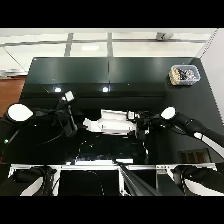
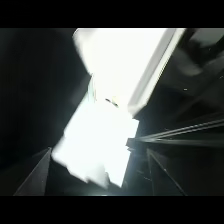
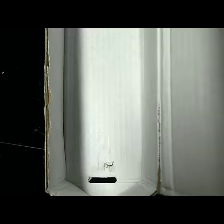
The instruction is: Fold the box and place the chain.
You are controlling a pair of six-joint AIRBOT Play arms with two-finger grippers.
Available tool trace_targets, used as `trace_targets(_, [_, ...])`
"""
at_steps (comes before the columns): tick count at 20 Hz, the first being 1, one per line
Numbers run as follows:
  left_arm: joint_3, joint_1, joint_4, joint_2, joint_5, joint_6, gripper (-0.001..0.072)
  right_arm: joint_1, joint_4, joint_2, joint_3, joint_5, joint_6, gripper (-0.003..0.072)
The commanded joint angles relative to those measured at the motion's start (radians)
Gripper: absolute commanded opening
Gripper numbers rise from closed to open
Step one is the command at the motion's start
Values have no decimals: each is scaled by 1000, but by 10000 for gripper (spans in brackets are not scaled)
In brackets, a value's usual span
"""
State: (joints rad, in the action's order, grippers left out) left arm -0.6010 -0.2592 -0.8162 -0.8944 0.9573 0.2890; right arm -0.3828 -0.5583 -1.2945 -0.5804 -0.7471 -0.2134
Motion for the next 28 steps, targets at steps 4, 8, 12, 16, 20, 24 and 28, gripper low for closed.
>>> trace_targets(4, [-65,-161,-29,-186,-123,-248,706,0,0,0,-1,0,0,74])
trace_targets(8, [-135,-177,-100,-319,-87,-330,706,0,0,0,-1,-1,0,75])
trace_targets(12, [-148,-199,-82,-370,-38,-329,702,0,0,0,-1,0,0,75])
trace_targets(16, [-148,-214,-24,-385,-57,-327,563,0,0,0,-1,0,0,75])
trace_targets(20, [-148,-225,-39,-388,-65,-327,221,0,0,0,-1,0,0,75])
trace_targets(24, [-148,-259,-32,-389,-131,-327,222,0,0,0,-1,0,0,74])
trace_targets(28, [-148,-282,38,-413,-144,-326,222,0,0,0,-1,0,0,75])
